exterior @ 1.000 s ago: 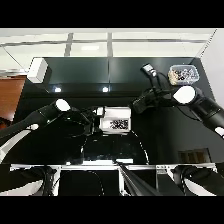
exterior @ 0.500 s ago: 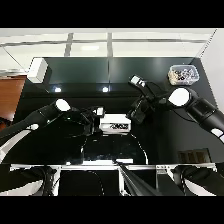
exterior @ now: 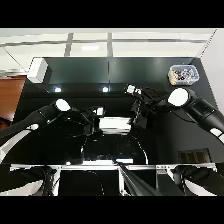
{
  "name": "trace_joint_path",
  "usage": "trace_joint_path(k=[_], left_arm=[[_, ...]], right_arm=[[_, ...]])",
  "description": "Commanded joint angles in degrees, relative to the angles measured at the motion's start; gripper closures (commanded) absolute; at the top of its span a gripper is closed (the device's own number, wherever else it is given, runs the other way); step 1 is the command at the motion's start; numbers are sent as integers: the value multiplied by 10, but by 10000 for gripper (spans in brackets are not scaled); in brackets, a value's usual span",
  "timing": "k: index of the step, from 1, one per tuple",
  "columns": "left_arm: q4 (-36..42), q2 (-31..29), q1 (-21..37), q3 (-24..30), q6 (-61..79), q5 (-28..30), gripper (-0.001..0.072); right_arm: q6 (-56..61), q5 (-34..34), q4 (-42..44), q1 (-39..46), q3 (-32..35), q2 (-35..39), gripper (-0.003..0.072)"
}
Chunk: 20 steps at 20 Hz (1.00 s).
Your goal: Fold the box and place the chain.
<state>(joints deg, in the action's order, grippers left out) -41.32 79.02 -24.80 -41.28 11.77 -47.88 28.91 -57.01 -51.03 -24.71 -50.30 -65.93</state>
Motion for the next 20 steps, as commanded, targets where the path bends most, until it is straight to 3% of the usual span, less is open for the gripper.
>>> trace_joint_path(k=[1, 7, 9, 12, 13, 15, 20], left_arm=[[0, 0, 0, 0, 0, 0, 416], [0, 0, 0, 0, 0, 0, 416], [0, 0, 0, 0, 0, 0, 416], [0, 0, 0, 0, 0, 0, 416], [0, 0, 0, 0, 0, 1, 416], [0, 0, 0, 0, 0, 0, 416], [0, 0, 0, 0, 0, 0, 415]], right_arm=[[-25, -1, 2, -18, 0, -6, 20], [-43, 9, 2, -45, 0, -21, 21], [-43, 7, 2, -45, 0, -22, 213], [-43, 7, 2, -45, 0, -22, 213], [-43, 7, 2, -45, 0, -22, 246], [-43, 4, 2, -45, 0, -23, 488], [-43, 5, 2, -45, 0, -24, 487]])
